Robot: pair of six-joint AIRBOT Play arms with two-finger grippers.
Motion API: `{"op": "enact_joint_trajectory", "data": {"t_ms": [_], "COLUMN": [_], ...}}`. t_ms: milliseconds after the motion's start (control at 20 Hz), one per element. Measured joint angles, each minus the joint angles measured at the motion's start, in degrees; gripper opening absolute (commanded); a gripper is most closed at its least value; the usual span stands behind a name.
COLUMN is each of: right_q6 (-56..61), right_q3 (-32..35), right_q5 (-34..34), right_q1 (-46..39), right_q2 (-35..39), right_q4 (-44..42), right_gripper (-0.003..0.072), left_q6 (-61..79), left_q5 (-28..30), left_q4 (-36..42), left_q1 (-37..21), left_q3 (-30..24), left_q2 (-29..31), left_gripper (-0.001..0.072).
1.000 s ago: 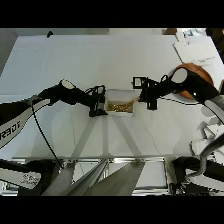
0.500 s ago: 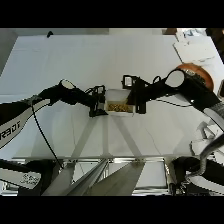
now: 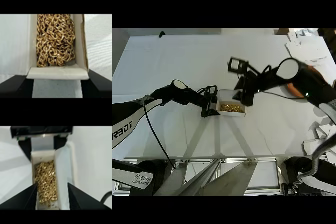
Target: Fold the box and place the chain.
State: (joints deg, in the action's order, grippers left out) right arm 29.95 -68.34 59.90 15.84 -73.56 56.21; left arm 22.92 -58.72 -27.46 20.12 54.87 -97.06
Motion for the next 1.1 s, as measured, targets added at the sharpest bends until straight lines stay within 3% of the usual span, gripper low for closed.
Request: {"op": "enact_joint_trajectory", "data": {"t_ms": [250, 350, 500, 700, 950, 1000, 1100], "right_q6": [15.19, 20.06, 23.98, 22.27, 18.82, 18.1, 16.5], "right_q3": [-9.97, -12.0, -13.4, -14.01, -13.29, -12.55, -10.23], "right_q5": [-0.94, -0.55, 4.04, 12.0, 16.13, 15.82, 13.53], "right_q1": [-1.62, -2.58, -3.32, -3.52, -1.57, -1.05, -0.04], "right_q2": [-5.64, -9.44, -14.73, -18.53, -17.51, -16.74, -14.95], "right_q4": [3.87, 4.79, 5.31, 5.07, 5.14, 5.16, 5.35], "right_gripper": [0.0375, 0.0319, 0.0317, 0.0317, 0.0318, 0.0326, 0.0416], "left_q6": [0.0, -0.02, 0.0, 0.0, 0.0, 0.0, -0.02], "left_q5": [0.0, 0.0, 0.0, -0.02, 0.0, -0.02, 0.0], "left_q4": [0.0, 0.0, 0.0, -0.02, 0.0, 0.0, -0.02], "left_q1": [0.0, 0.0, 0.0, 0.0, 0.0, 0.0, 0.0], "left_q3": [0.0, 0.0, -0.02, 0.0, 0.0, 0.0, -0.02], "left_q2": [0.0, 0.0, 0.0, 0.0, 0.0, 0.0, 0.0], "left_gripper": [0.0257, 0.0257, 0.0257, 0.0257, 0.0257, 0.0257, 0.0257]}}
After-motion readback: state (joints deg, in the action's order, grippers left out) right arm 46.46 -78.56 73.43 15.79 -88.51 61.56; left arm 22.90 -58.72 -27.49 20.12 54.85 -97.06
